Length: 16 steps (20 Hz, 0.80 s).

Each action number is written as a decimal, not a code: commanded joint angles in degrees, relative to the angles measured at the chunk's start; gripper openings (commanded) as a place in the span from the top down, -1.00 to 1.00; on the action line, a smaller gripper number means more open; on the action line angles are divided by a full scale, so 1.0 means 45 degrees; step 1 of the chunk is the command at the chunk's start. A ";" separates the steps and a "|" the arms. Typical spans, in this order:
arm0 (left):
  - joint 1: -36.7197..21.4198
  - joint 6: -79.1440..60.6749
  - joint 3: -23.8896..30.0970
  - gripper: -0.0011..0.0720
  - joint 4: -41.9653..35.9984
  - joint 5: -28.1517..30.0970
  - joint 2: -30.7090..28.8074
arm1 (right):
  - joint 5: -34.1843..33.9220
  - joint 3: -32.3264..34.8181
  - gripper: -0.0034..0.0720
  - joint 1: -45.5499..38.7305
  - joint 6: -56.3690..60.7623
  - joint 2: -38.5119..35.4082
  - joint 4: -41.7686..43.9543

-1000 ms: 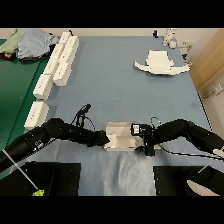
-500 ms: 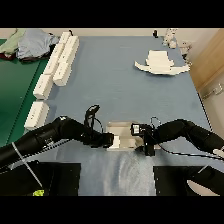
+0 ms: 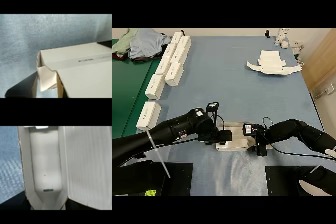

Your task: Fold the box.

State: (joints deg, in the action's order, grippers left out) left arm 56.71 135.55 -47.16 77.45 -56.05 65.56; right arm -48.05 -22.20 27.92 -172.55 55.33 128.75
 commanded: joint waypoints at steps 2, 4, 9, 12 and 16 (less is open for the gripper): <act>0.0617 0.1073 -0.1117 0.00 0.0899 -0.1258 0.1404 | 0.0000 0.0005 -0.35 0.0010 0.0000 -0.0010 0.0005; 0.0840 0.1467 -0.1370 0.00 0.0947 -0.1341 0.1787 | 0.0000 0.0005 -0.35 0.0010 0.0000 -0.0010 0.0005; 0.1117 0.1807 -0.2157 0.00 0.1132 -0.1957 0.2798 | 0.0000 0.0005 -0.36 0.0010 0.0000 -0.0010 0.0005; 0.1224 0.2181 -0.2215 0.24 0.1418 -0.2123 0.3002 | 0.0000 0.0005 -0.36 0.0010 0.0000 -0.0010 0.0005; 0.1287 0.2191 -0.2215 0.83 0.1749 -0.2113 0.3075 | 0.0000 0.0005 -0.35 0.0010 0.0000 -0.0010 0.0005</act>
State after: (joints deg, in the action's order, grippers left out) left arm 62.17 145.03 -56.86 84.05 -66.02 78.89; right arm -48.07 -22.20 27.92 -172.48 55.33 128.77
